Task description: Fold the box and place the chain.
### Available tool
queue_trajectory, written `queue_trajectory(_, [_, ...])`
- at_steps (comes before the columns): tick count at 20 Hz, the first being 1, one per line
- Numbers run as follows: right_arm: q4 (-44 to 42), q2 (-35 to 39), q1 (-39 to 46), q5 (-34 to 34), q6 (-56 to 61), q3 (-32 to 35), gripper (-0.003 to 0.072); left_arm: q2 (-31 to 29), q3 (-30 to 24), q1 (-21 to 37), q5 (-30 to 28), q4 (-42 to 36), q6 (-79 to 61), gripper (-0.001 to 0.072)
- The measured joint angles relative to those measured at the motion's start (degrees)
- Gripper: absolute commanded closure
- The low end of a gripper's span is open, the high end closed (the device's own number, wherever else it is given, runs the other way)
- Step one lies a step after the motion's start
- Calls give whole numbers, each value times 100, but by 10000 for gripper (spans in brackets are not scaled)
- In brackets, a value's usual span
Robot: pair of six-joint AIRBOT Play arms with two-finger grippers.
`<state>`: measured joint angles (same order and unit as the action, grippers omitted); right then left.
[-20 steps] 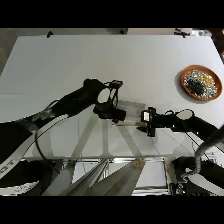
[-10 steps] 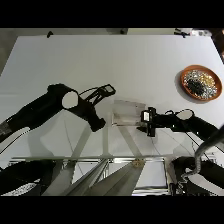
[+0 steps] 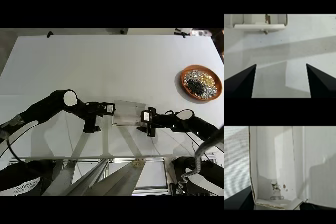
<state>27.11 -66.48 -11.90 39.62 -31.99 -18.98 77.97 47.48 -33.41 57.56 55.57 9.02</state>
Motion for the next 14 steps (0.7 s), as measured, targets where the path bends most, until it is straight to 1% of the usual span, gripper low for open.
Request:
queue_trajectory(4, [0,-2,0,2,-2,0,346,319,-15,85,-282,-732,-903,-5])
queue_trajectory(9, [0,0,0,2,0,0,346,501,-15,219,-525,-1556,-1543,-5])
queue_trajectory(14, [0,-2,0,2,0,0,346,704,-15,310,-542,-1886,-1851,-5])
